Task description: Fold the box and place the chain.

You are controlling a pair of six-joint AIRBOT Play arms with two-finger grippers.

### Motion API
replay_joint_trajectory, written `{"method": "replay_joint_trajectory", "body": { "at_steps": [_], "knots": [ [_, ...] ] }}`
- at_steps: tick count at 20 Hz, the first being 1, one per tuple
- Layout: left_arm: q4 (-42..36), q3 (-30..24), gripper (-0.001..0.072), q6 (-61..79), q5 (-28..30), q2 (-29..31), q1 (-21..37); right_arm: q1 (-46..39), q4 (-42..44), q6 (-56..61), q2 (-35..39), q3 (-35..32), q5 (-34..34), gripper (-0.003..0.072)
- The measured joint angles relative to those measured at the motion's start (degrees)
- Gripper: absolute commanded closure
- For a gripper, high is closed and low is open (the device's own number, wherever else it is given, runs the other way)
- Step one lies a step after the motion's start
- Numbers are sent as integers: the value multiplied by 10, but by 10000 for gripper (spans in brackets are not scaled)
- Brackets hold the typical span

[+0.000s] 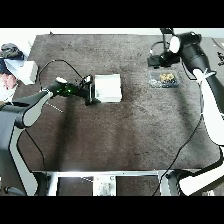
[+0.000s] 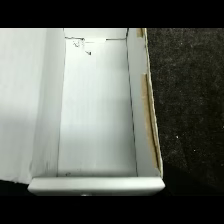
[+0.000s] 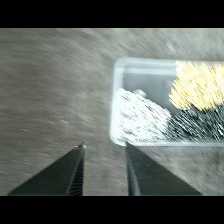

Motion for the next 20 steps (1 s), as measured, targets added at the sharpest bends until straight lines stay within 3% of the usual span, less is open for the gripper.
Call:
{"method": "replay_joint_trajectory", "body": {
  "at_steps": [7, 20],
  "knots": [
    [0, 0, 220, 0, 0, 0, 0, -94, 104, -55, -37, -36, -19, 384],
    [0, 0, 220, 0, 0, 0, 0, -100, 172, -101, -109, -39, -70, 406]
  ]
}}
